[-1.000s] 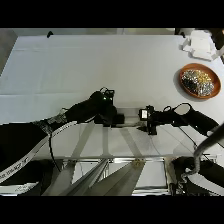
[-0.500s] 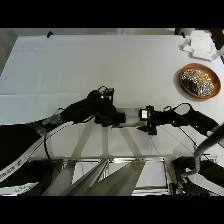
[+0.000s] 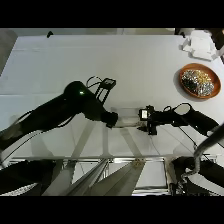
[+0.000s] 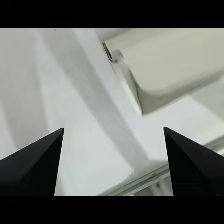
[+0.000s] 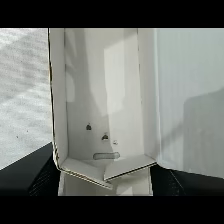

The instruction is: Fold the box and place the chain.

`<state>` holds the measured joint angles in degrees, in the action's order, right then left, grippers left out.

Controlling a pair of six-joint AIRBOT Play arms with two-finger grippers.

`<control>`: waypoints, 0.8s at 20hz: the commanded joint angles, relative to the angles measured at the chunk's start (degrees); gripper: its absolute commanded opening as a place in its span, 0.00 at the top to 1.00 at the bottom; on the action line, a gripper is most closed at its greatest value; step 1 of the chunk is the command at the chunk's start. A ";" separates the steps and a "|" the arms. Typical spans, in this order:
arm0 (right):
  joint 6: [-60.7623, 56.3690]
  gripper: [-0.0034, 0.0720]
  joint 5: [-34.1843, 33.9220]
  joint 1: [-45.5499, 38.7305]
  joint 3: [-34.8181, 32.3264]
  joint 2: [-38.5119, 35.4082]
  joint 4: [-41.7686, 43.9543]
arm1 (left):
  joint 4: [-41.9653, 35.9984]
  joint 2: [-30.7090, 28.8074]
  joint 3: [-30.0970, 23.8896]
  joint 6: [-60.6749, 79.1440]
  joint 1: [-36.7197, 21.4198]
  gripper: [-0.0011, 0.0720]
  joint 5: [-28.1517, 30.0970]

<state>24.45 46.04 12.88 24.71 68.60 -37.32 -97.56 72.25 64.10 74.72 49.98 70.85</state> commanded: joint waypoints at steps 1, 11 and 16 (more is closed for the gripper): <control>-0.02 0.45 0.02 0.02 0.04 -0.02 0.04 | 5.64 -10.73 -0.68 28.87 -0.09 0.03 -0.48; 0.00 0.45 0.00 0.02 0.04 -0.02 0.02 | -21.05 -23.96 -40.00 90.40 -7.74 0.03 -41.05; -0.02 0.45 0.02 0.02 0.04 -0.02 0.02 | -31.19 -14.08 -41.09 94.86 -9.38 0.02 -47.98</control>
